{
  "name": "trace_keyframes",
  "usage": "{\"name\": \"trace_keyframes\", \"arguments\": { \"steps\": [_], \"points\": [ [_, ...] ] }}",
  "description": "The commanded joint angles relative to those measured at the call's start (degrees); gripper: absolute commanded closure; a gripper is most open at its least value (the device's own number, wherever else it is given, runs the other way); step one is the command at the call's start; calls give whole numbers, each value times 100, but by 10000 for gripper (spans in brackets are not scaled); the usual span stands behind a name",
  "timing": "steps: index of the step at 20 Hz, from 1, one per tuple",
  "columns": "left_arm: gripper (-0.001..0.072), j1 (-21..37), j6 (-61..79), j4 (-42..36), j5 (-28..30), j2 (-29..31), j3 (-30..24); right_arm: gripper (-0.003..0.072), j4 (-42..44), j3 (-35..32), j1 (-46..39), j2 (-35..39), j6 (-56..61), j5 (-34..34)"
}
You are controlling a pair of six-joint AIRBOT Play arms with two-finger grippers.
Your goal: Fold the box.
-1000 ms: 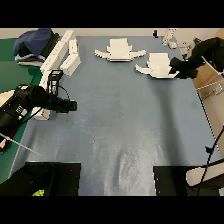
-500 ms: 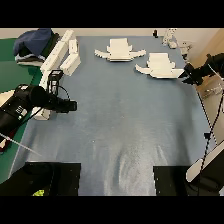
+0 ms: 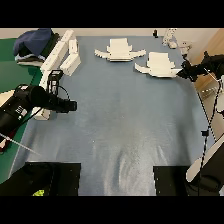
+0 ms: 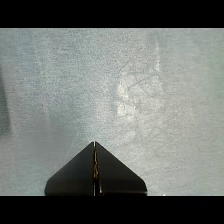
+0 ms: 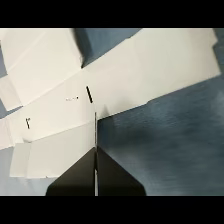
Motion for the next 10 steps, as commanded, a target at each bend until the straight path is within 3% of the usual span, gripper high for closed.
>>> {"name": "trace_keyframes", "arguments": {
  "steps": [1,6,10],
  "points": [
    [696,2,0,2,0,7,-2,691,195,26,92,4,-76,-286],
    [696,2,0,2,2,4,-2,693,164,-369,367,520,-83,-1047],
    [696,2,0,2,0,4,-2,694,120,-1307,678,1497,-122,-1268]
  ]
}}
